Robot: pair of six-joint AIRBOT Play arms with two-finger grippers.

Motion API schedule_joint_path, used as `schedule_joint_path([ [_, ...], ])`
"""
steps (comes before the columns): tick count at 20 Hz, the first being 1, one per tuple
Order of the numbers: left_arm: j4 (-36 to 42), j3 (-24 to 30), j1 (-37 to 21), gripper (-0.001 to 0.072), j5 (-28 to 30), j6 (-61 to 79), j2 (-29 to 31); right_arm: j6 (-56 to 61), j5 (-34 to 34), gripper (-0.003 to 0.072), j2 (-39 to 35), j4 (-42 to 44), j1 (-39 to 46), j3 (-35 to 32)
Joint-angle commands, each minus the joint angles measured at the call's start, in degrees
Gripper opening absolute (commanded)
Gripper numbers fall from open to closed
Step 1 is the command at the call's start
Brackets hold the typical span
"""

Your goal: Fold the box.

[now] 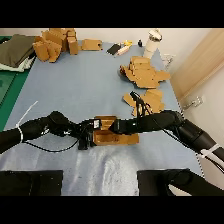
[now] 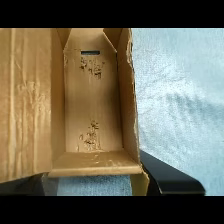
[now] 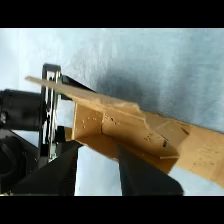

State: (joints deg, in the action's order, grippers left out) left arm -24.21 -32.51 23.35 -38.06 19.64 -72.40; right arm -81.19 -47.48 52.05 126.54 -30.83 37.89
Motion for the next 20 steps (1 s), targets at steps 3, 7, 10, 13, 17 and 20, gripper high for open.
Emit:
schedule_joint_path([
  [3,0.0,0.0,0.0,0.0453,0.0,0.0,0.0,-0.9,3.5,0.0371,7.5,0.9,0.2,4.3],
  [7,0.0,0.0,0.0,0.0453,0.0,0.0,0.0,-5.6,3.2,0.028,16.8,-2.5,0.4,10.8],
  [10,0.0,0.0,0.0,0.0453,0.0,0.0,0.0,-8.2,1.9,0.028,22.8,-3.4,0.6,11.4],
  [13,0.0,0.0,0.0,0.0452,0.0,0.0,0.0,-11.3,1.4,0.0242,25.9,-3.5,0.4,11.4],
  [17,0.0,0.0,0.0,0.0452,0.0,0.0,0.0,-12.0,1.5,0.0214,26.3,-4.3,0.4,11.4],
  [20,0.0,0.0,0.0,0.0453,0.0,0.0,0.0,-12.3,1.1,0.0215,26.3,-4.3,0.4,11.4],
])
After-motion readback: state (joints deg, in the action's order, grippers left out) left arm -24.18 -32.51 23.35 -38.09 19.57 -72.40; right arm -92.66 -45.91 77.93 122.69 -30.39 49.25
